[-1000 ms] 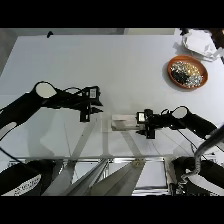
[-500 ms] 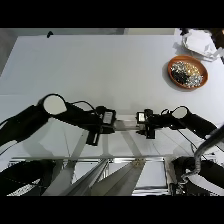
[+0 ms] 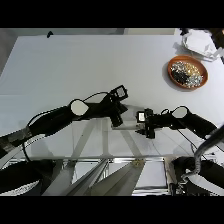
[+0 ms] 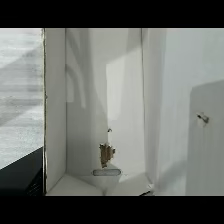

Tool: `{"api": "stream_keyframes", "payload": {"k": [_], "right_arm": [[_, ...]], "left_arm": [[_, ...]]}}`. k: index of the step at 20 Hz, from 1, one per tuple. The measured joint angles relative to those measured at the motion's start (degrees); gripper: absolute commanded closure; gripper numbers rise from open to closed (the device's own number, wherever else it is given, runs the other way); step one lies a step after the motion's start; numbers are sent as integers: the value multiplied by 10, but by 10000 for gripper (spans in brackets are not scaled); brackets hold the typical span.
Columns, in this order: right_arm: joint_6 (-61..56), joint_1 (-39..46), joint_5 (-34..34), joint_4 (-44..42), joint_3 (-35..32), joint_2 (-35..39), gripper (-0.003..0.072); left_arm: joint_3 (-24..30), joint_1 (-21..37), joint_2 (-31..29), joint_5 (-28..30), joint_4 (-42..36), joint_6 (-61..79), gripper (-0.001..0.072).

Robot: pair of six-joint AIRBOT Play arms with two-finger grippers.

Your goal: Fold the box and place the chain.

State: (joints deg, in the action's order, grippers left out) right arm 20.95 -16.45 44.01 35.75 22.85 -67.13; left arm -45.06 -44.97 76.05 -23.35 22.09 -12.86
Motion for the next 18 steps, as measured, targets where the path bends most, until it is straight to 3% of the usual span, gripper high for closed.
{"api": "stream_keyframes", "payload": {"k": [3,18], "right_arm": [[0,0,2,-1,0,0,287],[2,0,4,4,0,0,287]], "left_arm": [[0,4,29,25,-18,-19,710],[0,6,40,-35,-17,-38,710]]}}
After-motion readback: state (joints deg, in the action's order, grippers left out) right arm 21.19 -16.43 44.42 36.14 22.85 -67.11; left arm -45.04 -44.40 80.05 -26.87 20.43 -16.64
